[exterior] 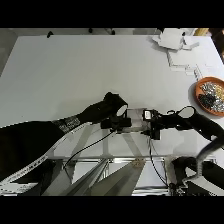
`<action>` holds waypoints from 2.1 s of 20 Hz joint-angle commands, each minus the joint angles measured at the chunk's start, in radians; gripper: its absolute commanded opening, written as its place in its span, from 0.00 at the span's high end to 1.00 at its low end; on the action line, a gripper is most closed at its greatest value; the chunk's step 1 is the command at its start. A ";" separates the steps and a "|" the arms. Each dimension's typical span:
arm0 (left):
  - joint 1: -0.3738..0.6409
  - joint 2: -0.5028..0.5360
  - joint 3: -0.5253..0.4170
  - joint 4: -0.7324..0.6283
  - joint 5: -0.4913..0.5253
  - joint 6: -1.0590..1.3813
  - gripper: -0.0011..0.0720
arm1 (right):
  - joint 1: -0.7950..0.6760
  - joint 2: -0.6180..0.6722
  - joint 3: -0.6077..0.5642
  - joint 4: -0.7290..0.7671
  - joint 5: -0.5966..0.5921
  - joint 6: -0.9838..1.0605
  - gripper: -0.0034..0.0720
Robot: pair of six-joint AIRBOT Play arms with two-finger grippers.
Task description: Fold the box and place the chain.
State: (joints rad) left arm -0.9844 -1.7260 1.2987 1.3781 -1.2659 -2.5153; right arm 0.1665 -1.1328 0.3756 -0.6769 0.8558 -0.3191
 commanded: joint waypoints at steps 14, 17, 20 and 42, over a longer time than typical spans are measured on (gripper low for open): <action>0.025 0.042 0.000 0.022 -0.010 -0.003 0.79 | 0.000 0.001 0.001 0.000 -0.003 0.000 0.42; 0.025 0.039 0.000 0.022 0.004 -0.003 0.91 | 0.000 0.001 0.001 0.000 -0.003 0.000 0.42; 0.025 0.039 0.000 0.022 0.012 -0.003 0.98 | 0.000 0.001 0.001 0.000 -0.003 0.000 0.42; 0.293 0.509 -0.307 -0.167 0.094 1.392 0.10 | 0.000 0.001 0.000 0.000 -0.003 0.000 0.42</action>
State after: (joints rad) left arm -0.7719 -1.3178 1.1378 1.2907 -1.2400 -1.6459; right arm 0.1661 -1.1328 0.3756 -0.6769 0.8524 -0.3191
